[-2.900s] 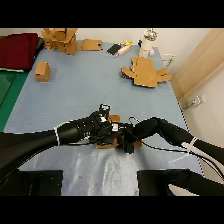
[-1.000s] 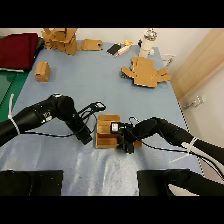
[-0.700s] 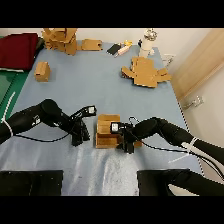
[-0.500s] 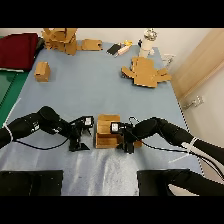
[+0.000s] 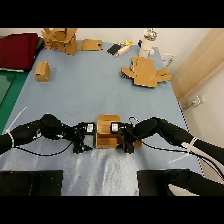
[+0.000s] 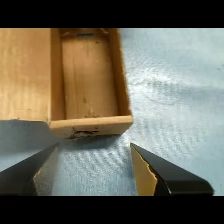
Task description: Fold the box.
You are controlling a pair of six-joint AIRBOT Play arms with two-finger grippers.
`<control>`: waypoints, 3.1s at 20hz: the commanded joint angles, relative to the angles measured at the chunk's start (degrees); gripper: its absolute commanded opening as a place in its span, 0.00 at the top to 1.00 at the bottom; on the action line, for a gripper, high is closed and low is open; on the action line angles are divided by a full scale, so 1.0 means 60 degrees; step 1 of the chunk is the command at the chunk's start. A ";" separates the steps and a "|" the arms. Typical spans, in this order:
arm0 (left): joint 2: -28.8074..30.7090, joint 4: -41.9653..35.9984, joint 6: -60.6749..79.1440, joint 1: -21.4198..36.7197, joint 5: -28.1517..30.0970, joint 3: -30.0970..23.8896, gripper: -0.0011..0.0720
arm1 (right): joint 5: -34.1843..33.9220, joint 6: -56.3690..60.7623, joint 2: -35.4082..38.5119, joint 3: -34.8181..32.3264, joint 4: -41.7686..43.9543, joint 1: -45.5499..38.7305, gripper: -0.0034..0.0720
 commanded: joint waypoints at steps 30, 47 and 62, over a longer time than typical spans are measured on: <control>-0.0015 0.0918 -0.1876 -0.0765 0.0922 -0.0007 0.04 | -0.0007 0.0000 0.0000 -0.0004 0.0000 0.0000 0.30; -0.0011 0.0994 -0.2696 -0.1133 0.1253 0.0193 0.04 | -0.0004 0.0000 0.0000 -0.0004 0.0000 0.0000 0.30; 0.0539 0.1297 -0.3078 -0.1053 0.0838 -0.0040 0.04 | -0.0007 0.0000 0.0000 -0.0004 0.0000 0.0000 0.30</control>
